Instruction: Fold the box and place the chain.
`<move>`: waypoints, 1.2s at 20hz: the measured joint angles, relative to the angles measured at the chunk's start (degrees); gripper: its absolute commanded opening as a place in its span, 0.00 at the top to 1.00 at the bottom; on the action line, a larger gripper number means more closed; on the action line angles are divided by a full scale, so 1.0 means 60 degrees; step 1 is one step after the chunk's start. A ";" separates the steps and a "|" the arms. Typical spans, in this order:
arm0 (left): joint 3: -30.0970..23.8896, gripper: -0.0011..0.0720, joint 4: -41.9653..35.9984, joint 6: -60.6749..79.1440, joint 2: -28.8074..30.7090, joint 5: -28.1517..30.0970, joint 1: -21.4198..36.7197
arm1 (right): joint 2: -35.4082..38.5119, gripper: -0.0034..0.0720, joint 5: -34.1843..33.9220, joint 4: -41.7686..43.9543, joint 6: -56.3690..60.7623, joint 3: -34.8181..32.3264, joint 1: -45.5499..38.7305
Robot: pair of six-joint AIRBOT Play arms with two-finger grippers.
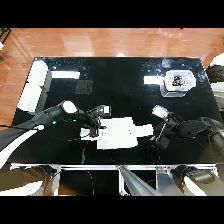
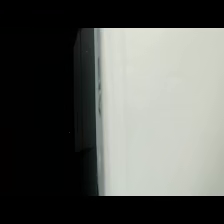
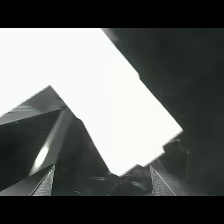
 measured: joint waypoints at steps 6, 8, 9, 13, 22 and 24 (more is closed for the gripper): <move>0.0160 0.96 0.0076 0.0000 0.0004 -0.0204 0.0000 | 0.0000 0.05 0.0543 0.0215 -0.0761 -0.0095 0.0958; 0.0219 0.96 0.0102 -0.0004 0.0004 -0.0288 0.0000 | 0.0000 0.05 0.0637 0.0237 -0.0889 -0.0106 0.1038; 0.0251 0.96 0.0102 -0.0004 0.0007 -0.0346 0.0000 | 0.0000 0.05 0.0674 0.0233 -0.0918 -0.0106 0.1064; 0.0331 0.96 0.0058 -0.0004 0.0011 -0.0463 0.0000 | 0.0000 0.05 0.0718 -0.0404 -0.0590 0.0047 0.1075; 0.0364 0.96 0.0018 -0.0004 0.0011 -0.0572 0.0000 | 0.0000 0.05 0.0288 -0.0820 0.0058 0.1122 0.0852; 0.0364 0.96 0.0018 -0.0004 0.0011 -0.0576 0.0000 | 0.0000 0.05 0.0193 -0.0590 0.0051 0.0936 0.0911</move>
